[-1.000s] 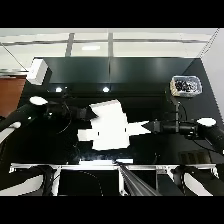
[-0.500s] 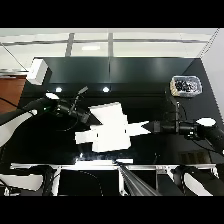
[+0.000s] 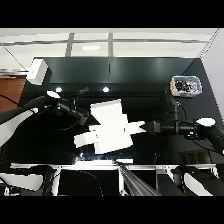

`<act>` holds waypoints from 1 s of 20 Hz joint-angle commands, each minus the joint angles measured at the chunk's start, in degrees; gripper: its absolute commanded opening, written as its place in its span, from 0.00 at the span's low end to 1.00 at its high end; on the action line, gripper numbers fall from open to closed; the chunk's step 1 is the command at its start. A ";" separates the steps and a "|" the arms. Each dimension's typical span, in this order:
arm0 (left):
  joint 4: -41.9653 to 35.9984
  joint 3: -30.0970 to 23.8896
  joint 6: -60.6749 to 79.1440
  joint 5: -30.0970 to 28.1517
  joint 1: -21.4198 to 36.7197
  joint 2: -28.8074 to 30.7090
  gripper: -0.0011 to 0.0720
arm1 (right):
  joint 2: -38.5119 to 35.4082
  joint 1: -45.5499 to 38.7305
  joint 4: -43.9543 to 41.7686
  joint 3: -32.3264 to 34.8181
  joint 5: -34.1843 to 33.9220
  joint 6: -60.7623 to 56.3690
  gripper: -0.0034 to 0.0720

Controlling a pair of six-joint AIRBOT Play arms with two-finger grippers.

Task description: Fold the box and place the chain.

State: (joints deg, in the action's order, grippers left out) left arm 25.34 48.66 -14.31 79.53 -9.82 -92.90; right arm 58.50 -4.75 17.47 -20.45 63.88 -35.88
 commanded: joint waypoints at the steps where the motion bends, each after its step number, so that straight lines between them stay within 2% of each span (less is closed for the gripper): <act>1: 2.25 0.68 0.72 0.74 -0.57 1.36 0.04 | -0.07 -1.99 0.31 -4.15 7.30 -0.28 0.80; 3: 8.22 0.63 -1.97 -0.42 -1.92 5.01 0.04 | -0.09 -3.89 0.79 -10.19 14.23 -0.63 0.80; 4: 8.63 0.31 -2.43 -0.92 -2.95 7.39 0.04 | -0.15 -4.02 1.70 -13.25 15.82 -0.76 0.80; 7: 7.02 -2.25 -0.33 -8.15 -7.93 16.48 0.04 | -0.15 -3.37 7.10 -20.20 14.23 -0.85 0.80; 10: 6.54 -5.90 6.64 -14.64 -11.41 22.32 0.04 | -0.15 -0.83 12.33 -22.88 11.89 0.02 0.80; 13: 8.11 -8.48 13.38 -17.51 -13.09 21.57 0.05 | -0.15 4.72 17.20 -22.88 9.97 2.34 0.80; 16: 7.67 -8.52 17.84 -20.50 -13.99 20.06 0.04 | -0.15 10.97 23.54 -22.86 3.32 5.07 0.80; 18: 7.58 -8.55 20.39 -26.36 -15.74 19.78 0.04 | -0.15 14.51 28.33 -22.86 -1.64 7.52 0.80; 20: 6.40 -9.25 21.79 -35.04 -16.85 18.62 0.05 | -0.13 16.85 31.56 -22.84 -5.79 8.33 0.79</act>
State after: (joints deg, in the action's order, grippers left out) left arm 32.67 40.14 3.44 55.31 -25.06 -73.32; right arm 58.39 8.12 42.39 -43.16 65.14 -29.95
